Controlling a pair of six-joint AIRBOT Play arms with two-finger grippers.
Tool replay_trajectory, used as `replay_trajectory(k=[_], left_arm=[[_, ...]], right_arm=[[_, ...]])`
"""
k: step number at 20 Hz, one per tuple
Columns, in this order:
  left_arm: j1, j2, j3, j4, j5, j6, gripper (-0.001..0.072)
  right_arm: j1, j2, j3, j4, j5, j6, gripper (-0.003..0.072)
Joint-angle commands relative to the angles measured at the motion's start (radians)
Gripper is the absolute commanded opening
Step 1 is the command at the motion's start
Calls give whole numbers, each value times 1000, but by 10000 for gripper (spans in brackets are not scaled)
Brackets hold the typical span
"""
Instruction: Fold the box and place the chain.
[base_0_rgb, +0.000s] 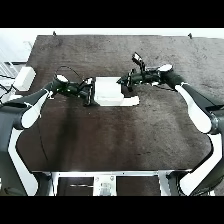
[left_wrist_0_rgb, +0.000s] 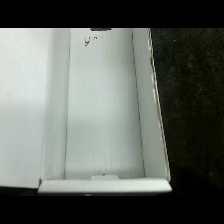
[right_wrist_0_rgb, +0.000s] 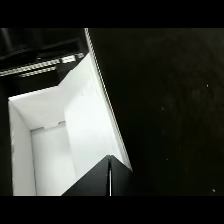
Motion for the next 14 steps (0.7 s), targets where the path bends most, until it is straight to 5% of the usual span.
replay_trajectory(k=[1, 2, 3, 14], left_arm=[[0, -1, 0, 0, 1, 1, 588], [0, -1, 0, 0, 1, 1, 588], [0, -1, 0, 0, 1, 1, 588], [0, -1, 0, 0, -3, 1, 589]], right_arm=[[-5, 113, -34, -243, 25, 16, 161], [-7, 138, -49, -328, 26, 16, 459], [-9, 151, -62, -390, 25, 16, 632], [56, 82, -121, -444, 8, 9, 632]])
